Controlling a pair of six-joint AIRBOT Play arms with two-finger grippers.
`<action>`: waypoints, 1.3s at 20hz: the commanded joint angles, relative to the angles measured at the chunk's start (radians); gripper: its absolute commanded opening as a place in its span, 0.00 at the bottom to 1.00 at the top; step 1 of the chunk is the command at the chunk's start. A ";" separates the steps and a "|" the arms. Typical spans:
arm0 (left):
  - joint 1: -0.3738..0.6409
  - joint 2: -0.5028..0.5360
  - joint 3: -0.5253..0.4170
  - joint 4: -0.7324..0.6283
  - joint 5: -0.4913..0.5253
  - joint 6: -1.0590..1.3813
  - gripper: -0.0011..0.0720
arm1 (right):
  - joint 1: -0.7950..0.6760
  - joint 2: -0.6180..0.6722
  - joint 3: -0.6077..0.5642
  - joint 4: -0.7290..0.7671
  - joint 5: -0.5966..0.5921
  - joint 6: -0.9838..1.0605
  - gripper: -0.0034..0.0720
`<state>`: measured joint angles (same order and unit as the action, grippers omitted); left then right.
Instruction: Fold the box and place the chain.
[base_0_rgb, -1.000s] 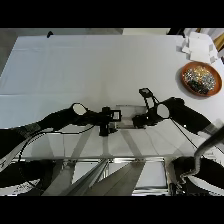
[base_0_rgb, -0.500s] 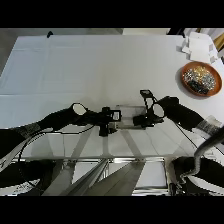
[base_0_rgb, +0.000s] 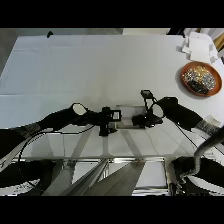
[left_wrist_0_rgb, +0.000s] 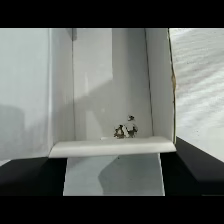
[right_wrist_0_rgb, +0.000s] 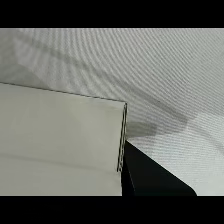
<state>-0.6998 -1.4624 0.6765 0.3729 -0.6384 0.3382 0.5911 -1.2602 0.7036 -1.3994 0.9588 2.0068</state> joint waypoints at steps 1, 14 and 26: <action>0.000 0.000 0.000 0.002 -0.002 0.002 0.39 | 0.000 0.000 0.001 -0.056 -0.010 0.063 0.27; 0.000 0.000 0.000 0.002 -0.002 0.002 0.39 | 0.000 0.019 0.001 -0.064 0.013 -0.029 0.50; 0.000 0.000 0.000 0.002 -0.002 0.002 0.39 | -0.286 0.310 0.280 -0.190 0.275 -0.365 0.50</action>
<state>-0.7002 -1.4628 0.6769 0.3744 -0.6415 0.3405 0.4152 -0.9886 0.8776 -1.5726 1.1969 1.7458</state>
